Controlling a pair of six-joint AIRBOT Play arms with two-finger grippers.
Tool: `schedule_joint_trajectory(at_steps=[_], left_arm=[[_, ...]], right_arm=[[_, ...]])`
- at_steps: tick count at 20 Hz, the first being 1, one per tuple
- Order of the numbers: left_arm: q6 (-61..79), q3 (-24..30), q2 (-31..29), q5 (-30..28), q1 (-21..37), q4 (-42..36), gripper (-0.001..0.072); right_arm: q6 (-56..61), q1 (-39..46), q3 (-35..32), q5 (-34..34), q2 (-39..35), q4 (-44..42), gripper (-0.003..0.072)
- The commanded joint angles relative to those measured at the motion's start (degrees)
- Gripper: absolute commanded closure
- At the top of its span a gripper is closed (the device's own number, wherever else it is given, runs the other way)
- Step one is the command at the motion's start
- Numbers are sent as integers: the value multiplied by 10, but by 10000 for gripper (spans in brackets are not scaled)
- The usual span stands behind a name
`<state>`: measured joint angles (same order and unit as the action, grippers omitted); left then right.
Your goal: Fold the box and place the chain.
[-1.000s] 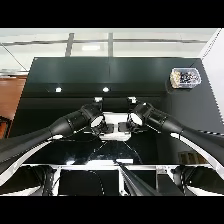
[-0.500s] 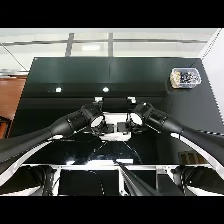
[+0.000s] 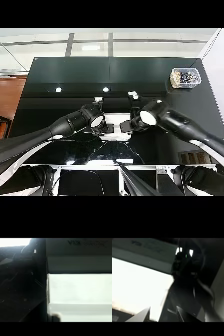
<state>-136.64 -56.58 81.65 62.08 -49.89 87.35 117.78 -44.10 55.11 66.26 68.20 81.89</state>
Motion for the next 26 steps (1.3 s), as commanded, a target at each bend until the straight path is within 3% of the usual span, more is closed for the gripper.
schedule_joint_trajectory(at_steps=[1, 3, 5, 7, 8, 9, 10, 13, 15, 19, 20, 21, 26], left_arm=[[1, 0, 0, 1, 0, 0, 685], [1, 0, 0, 1, 0, 0, 685], [1, 0, 0, 1, 0, 0, 685], [1, 0, 0, 1, 0, 0, 684], [1, 0, 0, 1, 0, 0, 685], [1, 0, 0, 1, 0, 0, 685], [1, 0, 0, 1, 0, 0, 684], [1, 0, 0, 1, 0, 0, 685], [1, 0, 0, 1, 0, 0, 685], [1, 0, 0, 1, 0, 0, 685], [1, 0, 0, 1, 0, 0, 684], [1, 0, 0, 0, 0, 0, 685], [1, 0, 0, -1, 0, 0, 685]], right_arm=[[-48, 18, 1, 31, -95, 56, 309], [-49, 42, 1, 42, -145, 196, 309], [-49, 81, 0, 36, -159, 394, 310], [-48, 165, -21, -61, -156, 480, 309], [-43, 227, -35, -142, -152, 470, 306], [-26, 286, -47, -215, -141, 449, 102], [-19, 349, -49, -273, -116, 404, -26], [-22, 471, -9, -343, -14, 216, -26], [-34, 504, 84, -306, 72, 150, -25], [-9, 555, 350, -86, 265, -20, -21], [11, 566, 405, -32, 307, -45, 127], [48, 576, 445, 5, 339, -54, 152], [57, 581, 476, -31, 400, -110, 152]])
